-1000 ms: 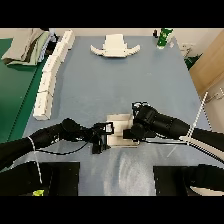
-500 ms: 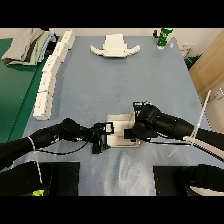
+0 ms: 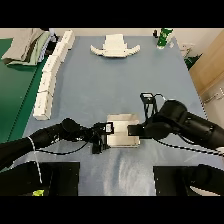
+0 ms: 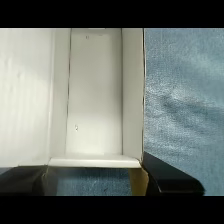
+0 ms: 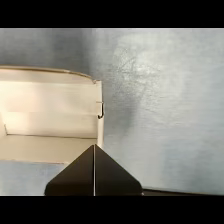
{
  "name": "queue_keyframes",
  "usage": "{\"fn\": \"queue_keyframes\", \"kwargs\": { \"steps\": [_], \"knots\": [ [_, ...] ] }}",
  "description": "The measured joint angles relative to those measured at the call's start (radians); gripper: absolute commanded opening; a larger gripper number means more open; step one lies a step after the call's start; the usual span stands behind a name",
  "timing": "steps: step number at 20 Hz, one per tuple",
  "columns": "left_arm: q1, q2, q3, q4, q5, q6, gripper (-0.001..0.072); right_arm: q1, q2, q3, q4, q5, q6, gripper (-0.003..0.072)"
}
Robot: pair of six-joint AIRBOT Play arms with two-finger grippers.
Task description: Fold the box.
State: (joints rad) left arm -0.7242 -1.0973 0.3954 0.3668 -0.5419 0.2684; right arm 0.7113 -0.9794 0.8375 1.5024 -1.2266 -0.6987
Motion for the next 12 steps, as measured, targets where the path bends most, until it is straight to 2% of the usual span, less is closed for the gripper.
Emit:
{"fn": "queue_keyframes", "kwargs": {
  "steps": [3, 6, 9, 12],
  "knots": [
    [0.0, 0.0, 0.0, 0.0, 0.0, 0.0, 0.0425, -0.054, 0.058, 0.0, -0.05, -0.048, -0.018, 0.0004],
    [0.0, 0.0, 0.0, 0.0, 0.0, 0.0, 0.0425, -0.17, 0.059, 0.0, -0.051, -0.067, -0.098, 0.0003],
    [0.0, 0.0, 0.0, 0.0, 0.0, 0.0, 0.0426, -0.327, 0.001, 0.0, 0.056, -0.034, -0.246, 0.0003],
    [0.0, 0.0, 0.0, 0.0, 0.0, 0.0, 0.0425, -0.485, -0.085, 0.0, 0.267, 0.022, -0.428, 0.0003]
  ]
}}
